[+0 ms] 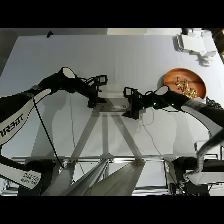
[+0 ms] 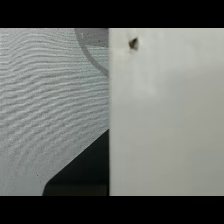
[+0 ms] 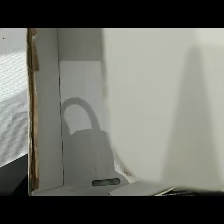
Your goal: Fold the box and place the chain.
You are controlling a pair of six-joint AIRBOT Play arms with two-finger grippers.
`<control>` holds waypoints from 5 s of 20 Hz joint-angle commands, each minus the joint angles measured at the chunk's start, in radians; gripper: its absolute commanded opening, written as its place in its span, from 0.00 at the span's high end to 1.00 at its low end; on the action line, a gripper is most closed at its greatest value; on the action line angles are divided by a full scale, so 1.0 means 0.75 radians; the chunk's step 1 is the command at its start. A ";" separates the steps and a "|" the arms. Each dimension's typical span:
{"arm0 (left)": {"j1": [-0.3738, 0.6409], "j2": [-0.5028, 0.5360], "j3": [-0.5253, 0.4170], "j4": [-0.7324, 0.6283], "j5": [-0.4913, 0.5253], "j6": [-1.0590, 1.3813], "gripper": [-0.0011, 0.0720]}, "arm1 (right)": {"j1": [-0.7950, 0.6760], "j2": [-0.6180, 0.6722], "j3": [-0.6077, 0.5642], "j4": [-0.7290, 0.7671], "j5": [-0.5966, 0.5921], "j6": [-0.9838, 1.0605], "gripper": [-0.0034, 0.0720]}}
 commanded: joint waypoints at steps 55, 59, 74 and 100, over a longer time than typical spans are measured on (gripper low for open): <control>-0.059 0.299 0.001 0.117 -0.035 -0.365 0.97 | 0.002 -0.002 -0.001 -0.008 0.023 0.004 0.33; -0.047 0.295 0.001 0.140 0.123 -0.497 0.97 | 0.002 -0.002 -0.001 -0.008 0.023 0.004 0.33; 0.033 0.262 -0.018 0.173 0.038 -0.728 0.97 | 0.002 -0.002 -0.001 -0.008 0.023 0.004 0.33; -0.042 0.460 -0.310 0.580 0.148 -0.678 0.97 | 0.002 -0.002 -0.001 -0.008 0.023 0.004 0.33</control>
